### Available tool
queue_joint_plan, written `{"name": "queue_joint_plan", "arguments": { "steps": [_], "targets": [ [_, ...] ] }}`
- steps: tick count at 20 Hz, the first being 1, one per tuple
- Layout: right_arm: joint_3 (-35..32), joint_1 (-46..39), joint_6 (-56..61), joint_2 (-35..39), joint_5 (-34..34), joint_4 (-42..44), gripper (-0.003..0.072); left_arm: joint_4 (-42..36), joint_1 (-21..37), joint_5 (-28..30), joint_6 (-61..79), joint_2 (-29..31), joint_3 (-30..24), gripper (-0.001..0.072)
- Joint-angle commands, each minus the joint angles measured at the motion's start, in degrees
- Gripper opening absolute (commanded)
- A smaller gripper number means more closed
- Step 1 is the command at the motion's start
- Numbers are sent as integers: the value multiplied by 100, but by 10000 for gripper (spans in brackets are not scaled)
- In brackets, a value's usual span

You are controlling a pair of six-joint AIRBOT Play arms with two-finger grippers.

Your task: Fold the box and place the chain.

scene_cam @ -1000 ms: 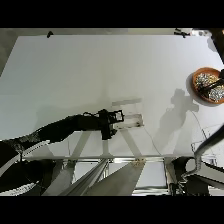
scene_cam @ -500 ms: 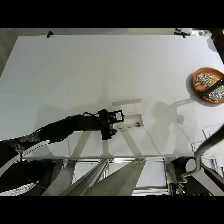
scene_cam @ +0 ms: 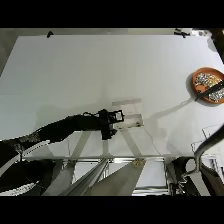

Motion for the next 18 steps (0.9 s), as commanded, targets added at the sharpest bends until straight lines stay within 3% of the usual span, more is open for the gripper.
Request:
{"name": "queue_joint_plan", "arguments": {
  "steps": [1,5,12,18],
  "targets": [
    [-197,70,-50,525,361,505,13,2,0,2,2,-2,2,257],
    [-756,501,-42,1102,455,503,13,2,0,0,0,-2,2,257],
    [-2424,1314,4,1722,262,612,14,2,0,0,2,-2,2,257],
    [-3530,2385,22,1720,-662,1556,14,0,0,0,2,-2,2,257]
  ]
}}
